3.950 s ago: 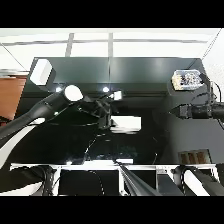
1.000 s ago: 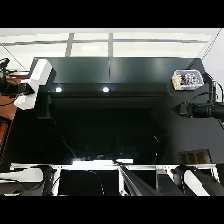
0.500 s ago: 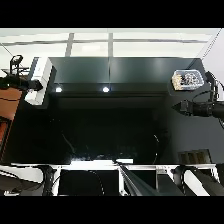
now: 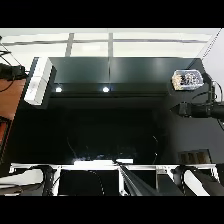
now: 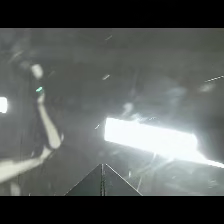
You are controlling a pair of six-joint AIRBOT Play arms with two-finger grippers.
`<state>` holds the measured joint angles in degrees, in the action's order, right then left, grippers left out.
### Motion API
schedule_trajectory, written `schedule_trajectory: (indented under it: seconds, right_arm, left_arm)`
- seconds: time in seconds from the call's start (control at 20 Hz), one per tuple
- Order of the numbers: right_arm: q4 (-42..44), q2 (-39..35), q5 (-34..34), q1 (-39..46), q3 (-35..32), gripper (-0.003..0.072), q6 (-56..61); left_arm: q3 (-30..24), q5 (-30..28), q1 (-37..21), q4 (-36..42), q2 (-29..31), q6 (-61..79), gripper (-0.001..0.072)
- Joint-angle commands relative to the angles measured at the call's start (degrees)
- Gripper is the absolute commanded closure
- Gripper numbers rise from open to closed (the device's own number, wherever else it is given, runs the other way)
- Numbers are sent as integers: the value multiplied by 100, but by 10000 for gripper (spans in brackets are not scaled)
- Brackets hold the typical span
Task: Fold the box and place the chain.
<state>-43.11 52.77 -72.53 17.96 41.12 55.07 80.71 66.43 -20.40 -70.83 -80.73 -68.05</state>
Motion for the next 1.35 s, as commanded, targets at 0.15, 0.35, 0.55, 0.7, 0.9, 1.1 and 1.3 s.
schedule_trajectory:
  seconds: [0.15,0.35,0.55,0.7,0.9,1.1,1.3]
  right_arm:
    - [-179,-404,2522,-1233,-791,680,-1003]
    - [-195,-439,4990,-1502,-1613,677,-992]
    - [-197,-439,4964,-1460,-1626,676,-992]
    - [-195,-439,4966,-1462,-1624,676,-992]
    - [-197,-439,4966,-1460,-1626,676,-992]
    - [-195,-439,4964,-1460,-1626,676,-990]
    - [-197,-439,4966,-1460,-1626,676,-992]
  left_arm:
    - [-2793,-684,409,964,2638,192,683]
    - [-5112,-2452,901,1025,4087,1283,682]
    - [-5700,-2625,949,1025,4444,1274,682]
    - [-5707,-2573,949,1025,4433,1270,682]
    - [-5707,-2570,949,1025,4430,1270,682]
    - [-5707,-2573,949,1025,4430,1270,682]
    - [-5707,-2570,949,1025,4430,1270,682]
